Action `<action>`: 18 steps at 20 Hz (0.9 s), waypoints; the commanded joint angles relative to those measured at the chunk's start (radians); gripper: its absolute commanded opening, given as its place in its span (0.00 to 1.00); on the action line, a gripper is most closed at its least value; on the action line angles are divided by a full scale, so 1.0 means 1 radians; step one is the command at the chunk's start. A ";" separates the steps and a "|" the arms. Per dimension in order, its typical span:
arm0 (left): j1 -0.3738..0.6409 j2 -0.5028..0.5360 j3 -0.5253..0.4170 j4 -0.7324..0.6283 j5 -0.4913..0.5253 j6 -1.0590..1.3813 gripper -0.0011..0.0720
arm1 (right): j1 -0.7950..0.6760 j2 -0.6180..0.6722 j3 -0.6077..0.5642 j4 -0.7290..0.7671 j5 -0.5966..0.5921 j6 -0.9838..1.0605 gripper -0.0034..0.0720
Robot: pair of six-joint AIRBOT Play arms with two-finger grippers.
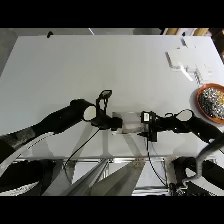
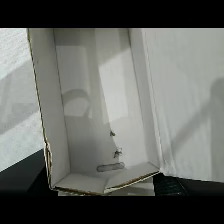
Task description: Fold the box and place the chain.
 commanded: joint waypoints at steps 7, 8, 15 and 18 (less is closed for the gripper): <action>-0.082 -0.196 0.264 0.239 -0.319 -0.423 0.48 | 0.000 0.000 0.001 0.000 0.000 0.000 0.49; -0.086 -0.208 0.264 0.246 -0.319 -0.444 0.48 | 0.000 0.000 0.001 0.000 0.000 0.000 0.49; -0.120 -0.245 0.264 0.246 -0.233 -0.480 0.39 | 0.000 0.000 0.001 0.000 0.000 0.000 0.49; -0.122 -0.245 0.264 0.257 -0.232 -0.488 0.17 | 0.000 0.000 0.001 0.000 0.000 0.000 0.49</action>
